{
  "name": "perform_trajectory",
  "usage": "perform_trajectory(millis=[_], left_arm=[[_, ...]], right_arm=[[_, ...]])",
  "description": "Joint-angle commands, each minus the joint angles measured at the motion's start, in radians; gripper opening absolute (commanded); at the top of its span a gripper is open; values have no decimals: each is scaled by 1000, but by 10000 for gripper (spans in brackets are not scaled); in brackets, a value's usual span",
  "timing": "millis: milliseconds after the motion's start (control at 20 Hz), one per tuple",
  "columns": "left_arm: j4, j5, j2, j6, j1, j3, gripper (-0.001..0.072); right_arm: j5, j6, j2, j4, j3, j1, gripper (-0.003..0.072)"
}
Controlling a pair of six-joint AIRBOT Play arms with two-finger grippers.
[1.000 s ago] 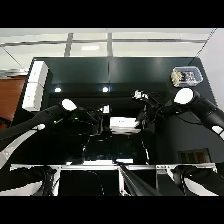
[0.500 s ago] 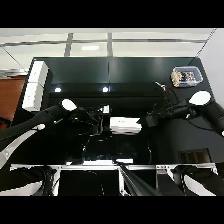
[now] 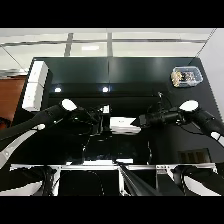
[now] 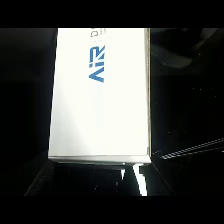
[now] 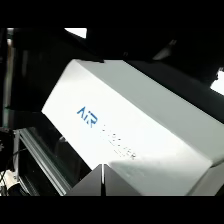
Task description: Fold the box and place the chain.
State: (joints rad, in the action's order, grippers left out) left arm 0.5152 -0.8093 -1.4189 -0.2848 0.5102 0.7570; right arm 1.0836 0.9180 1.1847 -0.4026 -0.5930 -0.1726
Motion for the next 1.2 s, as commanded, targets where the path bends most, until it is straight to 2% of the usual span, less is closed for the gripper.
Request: perform_trajectory(millis=[0,450,750,850,1000,1150], left_arm=[[0,1,-1,2,-1,0,393],[0,1,-1,2,-1,0,393],[0,1,-1,2,-1,0,393],[0,1,-1,2,-1,0,393],[0,1,-1,2,-1,0,393],[0,1,-1,2,-1,0,394]], right_arm=[[-11,34,50,-66,3,-4,5],[-36,32,63,-95,3,-4,13],[-28,18,58,-37,-18,-4,13],[3,19,43,-35,-56,-1,13],[127,20,19,-18,-129,9,13],[186,11,15,95,-137,-23,13]])
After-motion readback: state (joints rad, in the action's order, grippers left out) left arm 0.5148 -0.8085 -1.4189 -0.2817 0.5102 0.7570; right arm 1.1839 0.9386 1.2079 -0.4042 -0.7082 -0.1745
